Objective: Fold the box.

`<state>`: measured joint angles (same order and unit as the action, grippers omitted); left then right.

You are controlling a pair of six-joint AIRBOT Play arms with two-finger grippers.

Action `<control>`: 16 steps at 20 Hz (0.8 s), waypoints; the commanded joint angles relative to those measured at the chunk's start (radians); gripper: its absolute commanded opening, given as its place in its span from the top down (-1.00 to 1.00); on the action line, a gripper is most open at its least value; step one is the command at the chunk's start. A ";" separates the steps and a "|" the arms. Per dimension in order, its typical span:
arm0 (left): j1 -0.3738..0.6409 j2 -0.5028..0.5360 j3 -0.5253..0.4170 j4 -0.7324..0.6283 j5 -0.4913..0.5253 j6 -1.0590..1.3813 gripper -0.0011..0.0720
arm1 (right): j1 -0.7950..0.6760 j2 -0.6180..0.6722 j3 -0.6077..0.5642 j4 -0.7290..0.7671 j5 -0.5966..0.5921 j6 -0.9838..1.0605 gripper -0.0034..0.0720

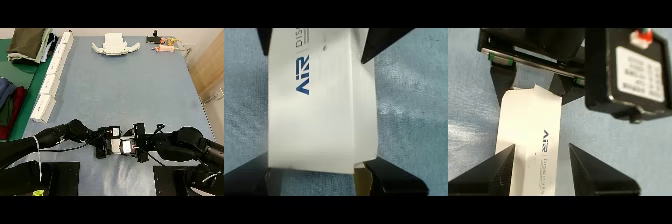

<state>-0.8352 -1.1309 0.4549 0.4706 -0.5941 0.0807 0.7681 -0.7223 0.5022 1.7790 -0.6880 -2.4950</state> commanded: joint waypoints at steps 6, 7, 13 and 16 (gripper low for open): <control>0.000 0.000 0.000 0.001 0.000 0.000 -0.32 | 0.001 0.000 0.031 -0.033 -0.003 0.012 -0.48; 0.000 0.000 0.000 0.001 0.000 0.000 -0.32 | 0.001 0.000 0.031 -0.031 -0.006 0.012 -0.47; 0.000 0.000 0.000 0.001 0.000 0.000 -0.32 | 0.001 -0.047 0.031 -0.029 -0.018 0.012 -0.02; 0.000 0.000 0.000 0.001 0.000 0.000 -0.32 | 0.001 -0.060 0.032 -0.029 -0.028 0.012 0.31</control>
